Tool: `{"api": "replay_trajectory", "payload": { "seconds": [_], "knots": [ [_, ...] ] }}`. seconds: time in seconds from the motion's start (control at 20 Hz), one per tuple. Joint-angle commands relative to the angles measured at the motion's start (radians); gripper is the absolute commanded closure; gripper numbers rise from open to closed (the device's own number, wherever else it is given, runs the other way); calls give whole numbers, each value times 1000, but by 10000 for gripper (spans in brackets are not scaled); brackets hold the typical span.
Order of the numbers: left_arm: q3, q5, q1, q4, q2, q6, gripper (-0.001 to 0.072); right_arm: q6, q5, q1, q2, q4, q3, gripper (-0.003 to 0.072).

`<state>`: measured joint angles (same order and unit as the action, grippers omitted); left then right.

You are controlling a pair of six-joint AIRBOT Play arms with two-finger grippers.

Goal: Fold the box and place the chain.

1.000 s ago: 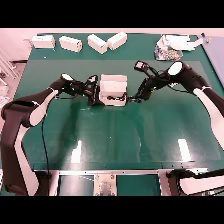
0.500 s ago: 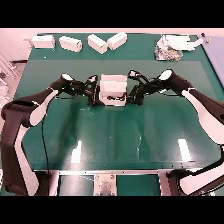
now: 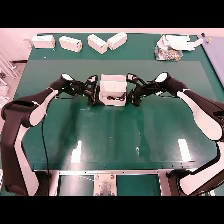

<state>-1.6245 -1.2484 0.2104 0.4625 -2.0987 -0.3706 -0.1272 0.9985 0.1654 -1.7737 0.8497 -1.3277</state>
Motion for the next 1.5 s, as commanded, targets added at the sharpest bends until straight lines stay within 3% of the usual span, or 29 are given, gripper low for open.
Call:
{"api": "replay_trajectory", "payload": {
  "seconds": [0.0,0.2,0.55,0.75,1.1,1.45],
  "knots": [
    [-1,0,0,0,1,0,363,0,-20,-1,0,0,-15,673],
    [-1,0,0,0,1,0,363,-59,-3,-7,57,12,-39,672],
    [-1,0,0,0,1,0,363,-127,-3,2,271,51,-40,673],
    [-1,0,0,0,1,0,363,-127,-6,24,346,-2,-40,673],
    [-1,0,0,0,1,0,363,-127,-53,145,340,-17,-40,673],
    [-1,0,0,0,1,0,363,-127,-103,184,176,-83,-40,672]
  ]
}}
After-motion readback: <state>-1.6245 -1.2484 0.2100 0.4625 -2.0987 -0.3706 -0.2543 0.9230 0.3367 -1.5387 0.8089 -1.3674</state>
